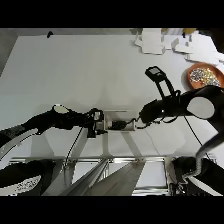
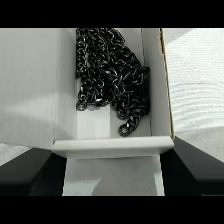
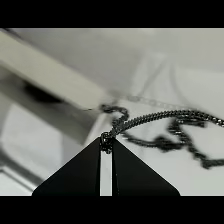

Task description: Fold the box and place the chain.

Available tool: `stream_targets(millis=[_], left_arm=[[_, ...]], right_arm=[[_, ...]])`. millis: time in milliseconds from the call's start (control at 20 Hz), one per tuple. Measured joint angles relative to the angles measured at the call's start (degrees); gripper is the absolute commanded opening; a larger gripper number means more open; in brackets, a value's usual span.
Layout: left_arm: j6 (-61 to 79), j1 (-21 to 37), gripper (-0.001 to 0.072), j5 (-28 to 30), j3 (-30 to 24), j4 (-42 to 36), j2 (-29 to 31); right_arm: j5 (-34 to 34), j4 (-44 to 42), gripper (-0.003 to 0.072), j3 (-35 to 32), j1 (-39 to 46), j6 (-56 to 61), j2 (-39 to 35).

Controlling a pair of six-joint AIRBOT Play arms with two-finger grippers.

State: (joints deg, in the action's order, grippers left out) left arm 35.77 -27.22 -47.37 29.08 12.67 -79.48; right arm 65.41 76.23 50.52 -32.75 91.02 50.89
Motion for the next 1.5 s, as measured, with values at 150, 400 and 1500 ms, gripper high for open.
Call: stream_targets(millis=[150,400,1500], left_arm=[[0.0,0.0,0.0256,0.0,0.0,0.0,0.0],[0.0,0.0,0.0256,0.0,0.0,0.0,0.0],[-0.02,0.0,0.0256,0.0,0.0,0.0,0.0]], right_arm=[[-3.21,-3.41,0.0016,0.0,-5.2,-0.02,-1.14],[-12.41,-5.73,0.0016,0.0,-11.87,-0.02,-1.51],[-6.69,-1.95,0.0153,1.6,-0.15,-8.94,1.68]])
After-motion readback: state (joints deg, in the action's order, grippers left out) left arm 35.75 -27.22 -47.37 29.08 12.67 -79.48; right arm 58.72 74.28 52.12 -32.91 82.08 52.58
